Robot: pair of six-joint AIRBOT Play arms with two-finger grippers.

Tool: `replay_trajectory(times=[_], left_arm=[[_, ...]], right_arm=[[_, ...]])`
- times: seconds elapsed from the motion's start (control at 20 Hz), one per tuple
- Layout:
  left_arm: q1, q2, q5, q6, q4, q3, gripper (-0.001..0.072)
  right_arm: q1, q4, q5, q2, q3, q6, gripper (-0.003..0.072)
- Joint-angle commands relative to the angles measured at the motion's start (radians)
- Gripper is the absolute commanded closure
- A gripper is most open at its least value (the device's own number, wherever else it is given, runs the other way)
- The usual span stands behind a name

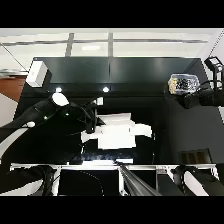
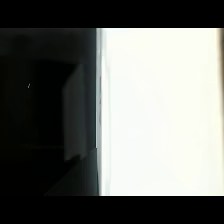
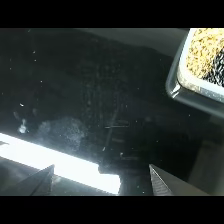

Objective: Fold the box and place the chain.

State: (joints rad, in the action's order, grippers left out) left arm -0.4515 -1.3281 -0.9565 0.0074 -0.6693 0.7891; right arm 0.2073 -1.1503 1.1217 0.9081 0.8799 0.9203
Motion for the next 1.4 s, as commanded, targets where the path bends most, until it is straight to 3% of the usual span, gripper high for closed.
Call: replay_trajectory(times=[0.0,0.2,0.45,0.8,1.1,1.35], left_arm=[[-0.095,0.023,0.172,0.027,-0.06,-0.04,0.0685],[-0.137,0.037,0.223,0.018,-0.059,-0.111,0.0683],[-0.137,0.037,0.278,0.007,-0.058,-0.12,0.0681],[-0.137,0.037,0.277,0.008,-0.058,-0.12,0.0679],[-0.137,0.037,0.275,0.008,-0.058,-0.12,0.0678],[-0.137,0.037,0.272,0.008,-0.058,-0.12,0.0678]], right_arm=[[-0.025,-0.017,0.04,0.001,-0.015,-0.129,-0.0014],[-0.076,0.033,0.043,0.001,-0.14,-0.241,-0.0014],[-0.148,0.375,0.018,0.001,-0.282,-0.579,-0.0014],[-0.361,0.344,0.015,0.001,-0.369,-0.638,-0.0014],[-0.52,0.23,-0.043,0.001,-0.428,-0.696,-0.0014],[-0.642,0.226,-0.122,0.002,-0.459,-0.724,-0.0014]])
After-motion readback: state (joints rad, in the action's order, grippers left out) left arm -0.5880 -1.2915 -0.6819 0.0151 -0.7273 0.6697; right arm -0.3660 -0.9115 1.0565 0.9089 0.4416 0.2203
